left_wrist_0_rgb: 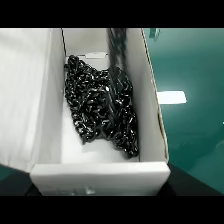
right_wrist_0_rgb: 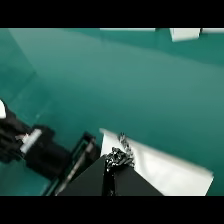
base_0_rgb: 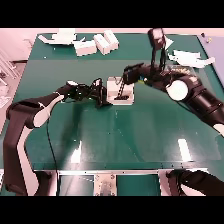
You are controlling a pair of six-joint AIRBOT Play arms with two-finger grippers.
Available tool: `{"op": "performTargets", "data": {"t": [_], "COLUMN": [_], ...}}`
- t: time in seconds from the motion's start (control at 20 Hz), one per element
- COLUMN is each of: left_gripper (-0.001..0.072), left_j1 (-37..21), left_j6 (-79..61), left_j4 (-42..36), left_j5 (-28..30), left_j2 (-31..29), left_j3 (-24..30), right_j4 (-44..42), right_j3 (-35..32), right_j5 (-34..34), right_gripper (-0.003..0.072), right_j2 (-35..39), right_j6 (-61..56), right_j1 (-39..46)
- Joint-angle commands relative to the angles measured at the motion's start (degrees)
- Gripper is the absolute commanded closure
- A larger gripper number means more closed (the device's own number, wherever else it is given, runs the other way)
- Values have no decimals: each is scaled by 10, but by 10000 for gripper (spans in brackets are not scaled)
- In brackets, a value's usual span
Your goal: Fold the box and place the chain.
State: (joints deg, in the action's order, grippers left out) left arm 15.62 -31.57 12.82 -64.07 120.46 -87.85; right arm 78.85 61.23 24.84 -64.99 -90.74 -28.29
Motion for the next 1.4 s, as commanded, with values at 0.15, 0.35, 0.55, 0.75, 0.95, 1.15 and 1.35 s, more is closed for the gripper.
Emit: {"op": "performTargets", "data": {"t": [0.15,0.35,0.55,0.75,0.95,1.15,1.35], "left_gripper": [425,425,425,425,425,425,425], "left_j1": [-1,-1,-1,-1,-1,-1,-1], "left_j6": [0,0,0,0,0,0,0], "left_j4": [0,0,0,0,0,0,0], "left_j5": [0,0,0,0,0,0,1], "left_j2": [0,0,0,0,0,0,0], "left_j3": [0,0,0,0,0,0,-1], "right_j4": [-9,-9,-9,-9,-9,-9,-7], "right_j3": [-97,-114,-116,-116,-115,-83,-54], "right_j5": [-79,-79,-80,-126,-168,-169,-169], "right_gripper": [680,680,680,679,679,679,679], "right_j2": [-18,-46,-90,-117,-124,-112,-94], "right_j6": [-7,-7,-7,-7,-7,-7,0], "right_j1": [-2,-2,-2,-2,-2,-2,-1]}}
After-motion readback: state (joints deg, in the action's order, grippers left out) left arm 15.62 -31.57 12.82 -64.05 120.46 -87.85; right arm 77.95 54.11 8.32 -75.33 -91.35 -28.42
